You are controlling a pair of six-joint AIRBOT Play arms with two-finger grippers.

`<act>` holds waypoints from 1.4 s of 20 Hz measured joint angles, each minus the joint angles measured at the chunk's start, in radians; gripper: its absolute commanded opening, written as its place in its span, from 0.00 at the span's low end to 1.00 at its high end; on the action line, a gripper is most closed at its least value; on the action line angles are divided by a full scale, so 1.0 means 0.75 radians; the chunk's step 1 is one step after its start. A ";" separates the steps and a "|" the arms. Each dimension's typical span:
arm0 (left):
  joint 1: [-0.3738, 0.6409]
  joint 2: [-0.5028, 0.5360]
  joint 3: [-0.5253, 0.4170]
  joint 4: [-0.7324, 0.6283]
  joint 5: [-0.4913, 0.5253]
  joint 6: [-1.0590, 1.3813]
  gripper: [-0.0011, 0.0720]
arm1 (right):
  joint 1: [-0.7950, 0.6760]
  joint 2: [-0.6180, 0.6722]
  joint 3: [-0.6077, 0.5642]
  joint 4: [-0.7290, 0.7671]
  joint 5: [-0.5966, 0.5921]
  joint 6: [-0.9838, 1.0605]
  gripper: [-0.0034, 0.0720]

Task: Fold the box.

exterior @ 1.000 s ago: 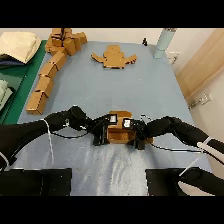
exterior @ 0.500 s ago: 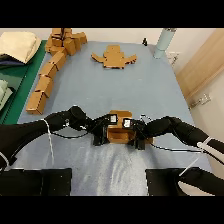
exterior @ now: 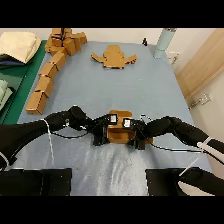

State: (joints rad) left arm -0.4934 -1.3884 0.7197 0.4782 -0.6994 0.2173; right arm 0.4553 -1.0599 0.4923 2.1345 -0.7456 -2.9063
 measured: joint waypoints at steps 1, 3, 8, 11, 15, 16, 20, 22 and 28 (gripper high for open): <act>0.000 0.000 0.000 -0.001 0.000 0.000 0.73 | 0.001 0.000 0.000 0.000 0.000 0.000 0.81; 0.000 0.000 0.000 -0.001 0.000 0.001 0.73 | 0.001 0.000 0.000 0.000 0.000 0.000 0.81; 0.000 0.000 0.000 -0.001 0.001 0.001 0.73 | 0.001 0.000 0.000 0.000 0.000 0.000 0.82; 0.000 0.000 0.000 -0.001 0.000 0.000 0.73 | 0.000 0.000 0.000 0.005 -0.001 0.000 1.00; 0.000 0.000 0.000 -0.002 0.001 0.001 0.73 | 0.001 0.034 0.007 -0.012 -0.025 0.030 1.00; 0.000 0.000 0.000 -0.001 0.001 0.001 0.73 | 0.001 0.057 0.008 -0.042 -0.048 0.057 1.00; 0.000 0.000 0.000 -0.001 0.001 0.000 0.73 | 0.000 0.169 0.009 -0.212 -0.123 0.242 1.00; 0.000 0.000 0.000 -0.001 0.001 0.000 0.73 | 0.000 0.230 0.009 -0.283 -0.172 0.322 1.00; 0.000 0.000 0.000 0.001 0.001 0.001 0.73 | 0.000 0.425 0.009 -0.335 -0.347 0.564 1.00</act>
